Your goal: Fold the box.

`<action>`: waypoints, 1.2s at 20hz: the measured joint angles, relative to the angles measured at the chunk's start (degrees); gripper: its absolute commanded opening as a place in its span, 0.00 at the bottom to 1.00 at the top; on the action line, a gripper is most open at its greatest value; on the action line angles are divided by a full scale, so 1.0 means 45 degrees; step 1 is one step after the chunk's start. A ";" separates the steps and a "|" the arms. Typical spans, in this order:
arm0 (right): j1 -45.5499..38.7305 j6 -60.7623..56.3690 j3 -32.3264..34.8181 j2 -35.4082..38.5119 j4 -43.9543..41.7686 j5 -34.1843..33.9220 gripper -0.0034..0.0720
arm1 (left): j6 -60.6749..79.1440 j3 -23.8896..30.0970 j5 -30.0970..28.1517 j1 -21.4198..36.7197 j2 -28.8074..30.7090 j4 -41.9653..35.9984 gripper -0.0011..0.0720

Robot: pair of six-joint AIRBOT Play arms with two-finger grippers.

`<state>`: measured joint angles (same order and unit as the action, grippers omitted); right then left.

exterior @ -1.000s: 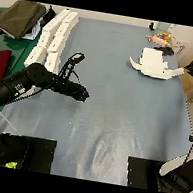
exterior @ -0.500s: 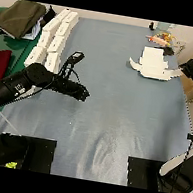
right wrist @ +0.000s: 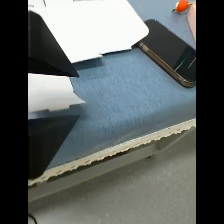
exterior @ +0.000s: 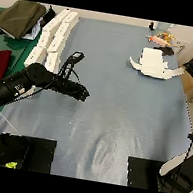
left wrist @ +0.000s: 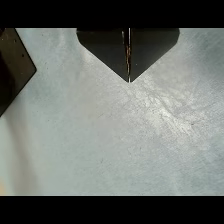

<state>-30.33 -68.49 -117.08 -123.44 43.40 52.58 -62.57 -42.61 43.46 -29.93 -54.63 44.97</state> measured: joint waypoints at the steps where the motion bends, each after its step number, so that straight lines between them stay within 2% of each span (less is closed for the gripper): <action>1: -0.0005 0.0000 0.0000 -0.0015 0.0233 -0.0005 0.54 | 0.0000 0.0000 0.0000 0.0000 0.0000 0.0005 0.03; 4: -0.0005 0.0000 0.0000 -0.0107 0.0651 0.0175 0.52 | 0.0000 0.0000 -0.0005 0.0000 0.0000 0.0010 0.03; 6: 0.0015 0.0010 0.0000 -0.0185 0.0748 0.0500 0.34 | 0.0000 0.0000 -0.0005 0.0000 0.0000 0.0034 0.03; 8: 0.0044 0.0238 0.0000 -0.0214 0.0563 0.0772 0.32 | 0.0000 0.0000 -0.0005 0.0000 0.0000 0.0034 0.03; 10: 0.0053 0.0588 0.0000 -0.0233 0.0068 0.1103 0.09 | 0.0000 0.0000 -0.0005 0.0000 0.0000 0.0034 0.03; 11: 0.0068 0.0748 0.0000 -0.0238 -0.0248 0.1341 0.05 | 0.0000 0.0000 0.0010 0.0000 0.0000 0.0039 0.03; 19: 0.0486 0.1112 0.0418 0.0262 -0.3419 0.4197 0.05 | -0.0816 0.0000 0.0000 0.0000 0.0000 -0.0024 0.03; 22: 0.1107 0.0933 0.1817 0.1549 -0.3551 0.4707 0.05 | -0.1613 0.0000 0.0029 0.0000 0.0000 -0.0019 0.03; 24: 0.1613 0.0860 0.3473 0.2841 -0.3322 0.4677 0.05 | -0.1919 0.0000 0.0107 0.0000 0.0000 0.0010 0.03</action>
<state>-23.07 -64.62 -101.45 -110.65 28.45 73.63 -71.20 -42.61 43.94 -29.93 -54.63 45.01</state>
